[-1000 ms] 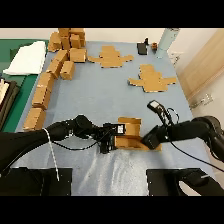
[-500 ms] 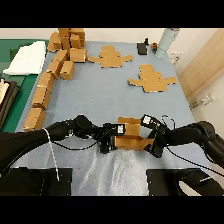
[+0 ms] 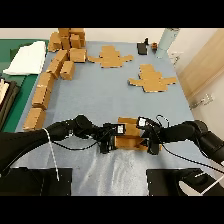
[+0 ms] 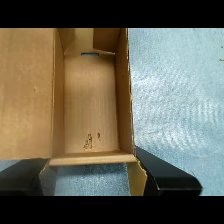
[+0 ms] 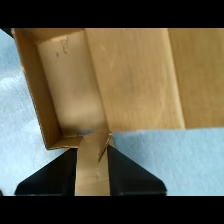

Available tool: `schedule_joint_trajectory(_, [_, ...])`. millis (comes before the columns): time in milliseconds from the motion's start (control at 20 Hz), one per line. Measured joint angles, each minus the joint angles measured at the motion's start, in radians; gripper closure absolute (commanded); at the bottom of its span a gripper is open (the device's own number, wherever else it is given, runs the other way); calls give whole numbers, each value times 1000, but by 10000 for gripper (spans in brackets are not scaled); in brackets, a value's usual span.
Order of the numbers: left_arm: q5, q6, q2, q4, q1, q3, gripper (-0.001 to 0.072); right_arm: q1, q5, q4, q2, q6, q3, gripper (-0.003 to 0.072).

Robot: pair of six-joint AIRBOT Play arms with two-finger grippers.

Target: Fold the box.

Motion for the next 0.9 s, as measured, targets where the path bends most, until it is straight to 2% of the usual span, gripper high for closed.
schedule_joint_trajectory(150, [0,0,0,1,0,0,236,10,3,43,-2,-37,-1,430])
schedule_joint_trajectory(200, [0,0,0,1,0,0,237,16,4,54,-4,-45,-2,472])
schedule_joint_trajectory(350, [0,0,0,0,0,0,236,40,30,72,-13,-55,-13,450])
schedule_joint_trajectory(400, [0,0,0,0,0,0,236,47,42,75,-17,-58,-18,407])
schedule_joint_trajectory(450, [0,0,0,0,0,0,237,53,56,79,-21,-61,-23,263])
schedule_joint_trajectory(500, [0,0,0,0,0,0,236,58,64,81,-25,-61,-27,172])
schedule_joint_trajectory(600, [0,0,0,-1,0,0,236,63,79,84,-31,-63,-32,92])
schedule_joint_trajectory(750, [0,-1,0,-1,0,0,236,67,90,86,-34,-64,-35,93])
schedule_joint_trajectory(800, [0,-1,0,-1,0,0,236,68,91,86,-35,-64,-35,109])
schedule_joint_trajectory(850, [0,-1,0,-1,0,0,236,68,93,86,-35,-64,-36,158])
schedule_joint_trajectory(900, [0,-1,0,-1,0,0,236,68,93,85,-35,-64,-36,398])
